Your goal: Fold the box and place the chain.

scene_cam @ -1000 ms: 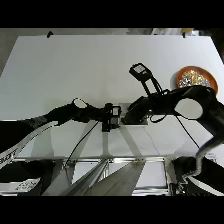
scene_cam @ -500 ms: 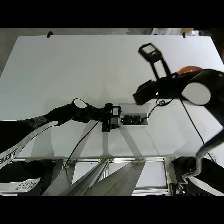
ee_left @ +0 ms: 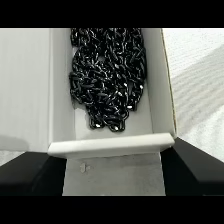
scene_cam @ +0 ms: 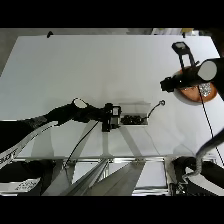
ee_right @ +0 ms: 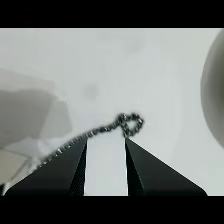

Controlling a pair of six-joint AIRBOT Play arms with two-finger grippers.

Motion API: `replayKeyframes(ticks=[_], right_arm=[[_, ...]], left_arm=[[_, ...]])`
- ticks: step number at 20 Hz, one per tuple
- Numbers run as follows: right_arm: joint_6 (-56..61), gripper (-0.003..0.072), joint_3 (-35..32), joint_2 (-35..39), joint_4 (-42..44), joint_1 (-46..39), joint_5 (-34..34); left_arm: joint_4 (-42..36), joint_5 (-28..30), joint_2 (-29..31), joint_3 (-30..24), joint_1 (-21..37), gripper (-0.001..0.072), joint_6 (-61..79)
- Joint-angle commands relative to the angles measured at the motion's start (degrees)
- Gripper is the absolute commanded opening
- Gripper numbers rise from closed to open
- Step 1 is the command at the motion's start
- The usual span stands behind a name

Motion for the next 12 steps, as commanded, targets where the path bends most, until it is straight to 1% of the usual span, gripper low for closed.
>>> replayKeyframes(ticks=[1,4,6,10,12], right_arm=[[-2.27,0.0257,-4.66,-4.83,1.66,-2.32,0.07],[-2.01,0.0256,-6.29,-8.74,2.51,-2.32,-0.66],[-2.03,0.0254,-6.36,-10.23,4.35,-2.32,-1.31],[-1.88,0.0247,-6.51,-13.14,4.76,-2.32,-1.68],[-1.86,0.0247,-6.69,-13.42,5.35,-2.32,-2.97]], left_arm=[[0.00,0.00,0.02,0.02,0.00,0.0103,0.02],[0.00,0.00,0.02,0.02,0.00,0.0103,0.02],[0.00,0.00,0.02,0.02,0.00,0.0103,0.02],[0.00,0.02,0.02,0.02,0.00,0.0103,0.02],[0.00,0.00,0.04,0.02,0.00,0.0103,0.02]])
